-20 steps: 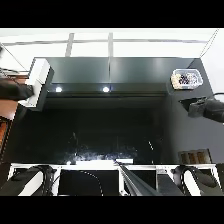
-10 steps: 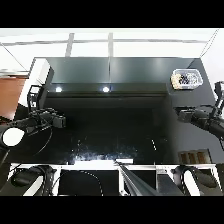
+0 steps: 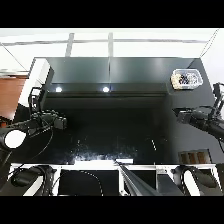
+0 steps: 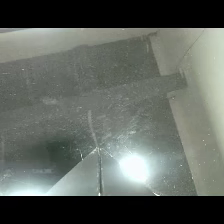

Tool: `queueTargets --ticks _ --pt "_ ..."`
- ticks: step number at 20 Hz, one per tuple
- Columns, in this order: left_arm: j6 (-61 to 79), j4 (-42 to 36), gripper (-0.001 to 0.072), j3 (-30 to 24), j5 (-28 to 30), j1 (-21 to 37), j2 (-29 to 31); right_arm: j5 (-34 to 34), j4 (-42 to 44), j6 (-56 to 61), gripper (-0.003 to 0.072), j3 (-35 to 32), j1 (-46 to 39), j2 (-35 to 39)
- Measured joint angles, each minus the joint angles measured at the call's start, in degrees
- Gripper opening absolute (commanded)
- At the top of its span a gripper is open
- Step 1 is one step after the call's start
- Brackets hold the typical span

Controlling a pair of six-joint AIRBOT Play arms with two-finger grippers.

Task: Fold the box and place the chain.

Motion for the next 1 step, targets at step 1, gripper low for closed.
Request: queueTargets --ticks 1 --pt "0.0 0.0 0.0028 0.0 -0.02 0.0 0.0 -0.02 0.07 0.07 0.0013 0.0 0.0 0.02"
